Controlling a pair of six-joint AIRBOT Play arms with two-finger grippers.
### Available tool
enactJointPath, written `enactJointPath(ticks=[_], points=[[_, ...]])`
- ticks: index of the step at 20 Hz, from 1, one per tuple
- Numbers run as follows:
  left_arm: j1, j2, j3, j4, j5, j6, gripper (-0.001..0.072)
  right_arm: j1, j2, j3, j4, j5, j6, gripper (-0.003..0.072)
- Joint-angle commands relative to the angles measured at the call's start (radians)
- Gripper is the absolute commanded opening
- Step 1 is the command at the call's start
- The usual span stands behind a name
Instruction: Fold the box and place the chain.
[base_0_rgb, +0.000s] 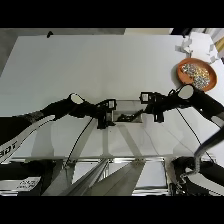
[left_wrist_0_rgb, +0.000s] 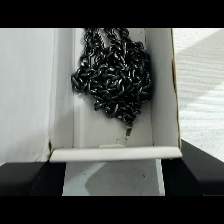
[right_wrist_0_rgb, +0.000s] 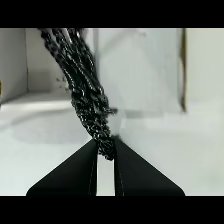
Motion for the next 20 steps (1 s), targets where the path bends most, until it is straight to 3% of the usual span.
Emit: enactJointPath(ticks=[1, 5, 10, 14, 20], points=[[0.000, 0.000, 0.000, 0.000, 0.000, 0.000, 0.0209, 0.000, 0.083, 0.000, -0.130, -0.009, 0.138, 0.0006], [0.000, 0.000, 0.000, 0.000, 0.000, 0.000, 0.0209, 0.001, 0.250, 0.000, -0.085, -0.009, 0.168, 0.0006], [0.000, 0.000, 0.000, 0.000, 0.000, 0.000, 0.0209, 0.002, 0.460, 0.023, 0.096, 0.020, 0.168, 0.0006], [0.000, 0.000, 0.000, 0.000, 0.000, 0.000, 0.0209, 0.106, 0.483, 0.130, 0.157, 0.080, 0.216, 0.0006], [0.000, 0.000, 0.000, 0.000, 0.000, 0.000, 0.0209, 0.278, 0.439, 0.159, 0.109, 0.004, 0.385, 0.0006]])
